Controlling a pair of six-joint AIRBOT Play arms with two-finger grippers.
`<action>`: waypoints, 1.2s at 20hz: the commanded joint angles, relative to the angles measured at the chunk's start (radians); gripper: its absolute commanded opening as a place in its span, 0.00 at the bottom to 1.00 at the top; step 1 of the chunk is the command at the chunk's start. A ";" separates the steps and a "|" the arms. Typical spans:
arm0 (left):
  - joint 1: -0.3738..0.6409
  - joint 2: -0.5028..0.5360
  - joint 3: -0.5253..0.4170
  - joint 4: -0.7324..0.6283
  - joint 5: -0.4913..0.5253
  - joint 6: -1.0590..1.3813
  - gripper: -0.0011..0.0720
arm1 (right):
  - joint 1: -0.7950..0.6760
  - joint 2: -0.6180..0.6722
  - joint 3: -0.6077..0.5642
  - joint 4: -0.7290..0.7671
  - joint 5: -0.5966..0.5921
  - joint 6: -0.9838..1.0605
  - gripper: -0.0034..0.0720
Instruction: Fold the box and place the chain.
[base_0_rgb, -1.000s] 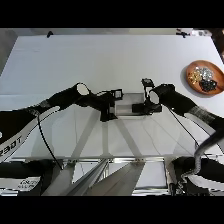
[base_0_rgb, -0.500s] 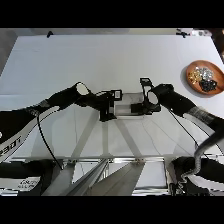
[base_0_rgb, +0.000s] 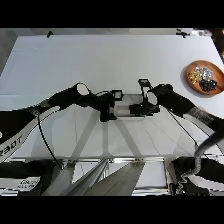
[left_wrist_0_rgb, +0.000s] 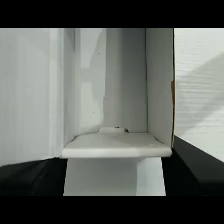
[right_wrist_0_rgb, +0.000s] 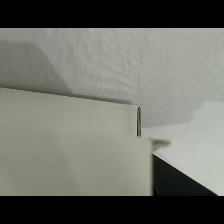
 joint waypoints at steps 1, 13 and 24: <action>0.001 0.000 0.000 0.002 0.001 -0.002 0.69 | -0.001 0.014 -0.001 -0.050 0.043 0.003 0.53; 0.001 0.000 0.000 0.002 0.002 -0.002 0.69 | 0.000 0.018 -0.001 -0.066 0.023 0.011 0.22; 0.001 0.000 0.000 0.002 0.001 -0.002 0.69 | 0.000 -0.019 -0.001 -0.085 0.025 0.137 0.27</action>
